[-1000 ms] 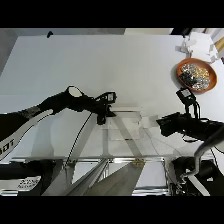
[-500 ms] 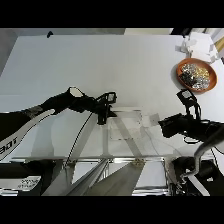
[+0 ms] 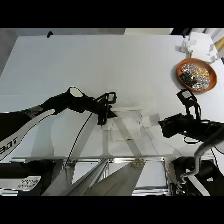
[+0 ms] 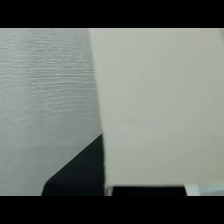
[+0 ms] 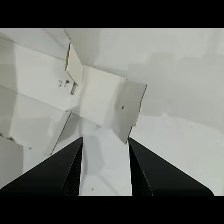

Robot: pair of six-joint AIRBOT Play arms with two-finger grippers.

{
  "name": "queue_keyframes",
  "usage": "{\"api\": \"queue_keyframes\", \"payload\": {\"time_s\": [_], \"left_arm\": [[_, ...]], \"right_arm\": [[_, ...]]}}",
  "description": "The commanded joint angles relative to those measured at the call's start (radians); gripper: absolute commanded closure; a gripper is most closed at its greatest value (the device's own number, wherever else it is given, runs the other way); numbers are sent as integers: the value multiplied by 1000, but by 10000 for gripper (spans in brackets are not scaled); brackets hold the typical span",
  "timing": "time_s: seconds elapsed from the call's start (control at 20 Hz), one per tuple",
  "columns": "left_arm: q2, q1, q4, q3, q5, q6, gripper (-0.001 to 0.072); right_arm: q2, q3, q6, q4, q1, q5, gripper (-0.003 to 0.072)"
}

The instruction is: Fold the box and place the chain.

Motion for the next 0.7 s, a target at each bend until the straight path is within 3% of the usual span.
{"api": "queue_keyframes", "payload": {"time_s": [0.0, 0.65], "left_arm": [[0, 0, 1, 0, 3, -2, 704], [0, 0, 61, 1, 0, -3, 707]], "right_arm": [[1, 1, 0, 0, -1, 0, 369], [1, 1, 0, -1, -1, -37, 370]]}}
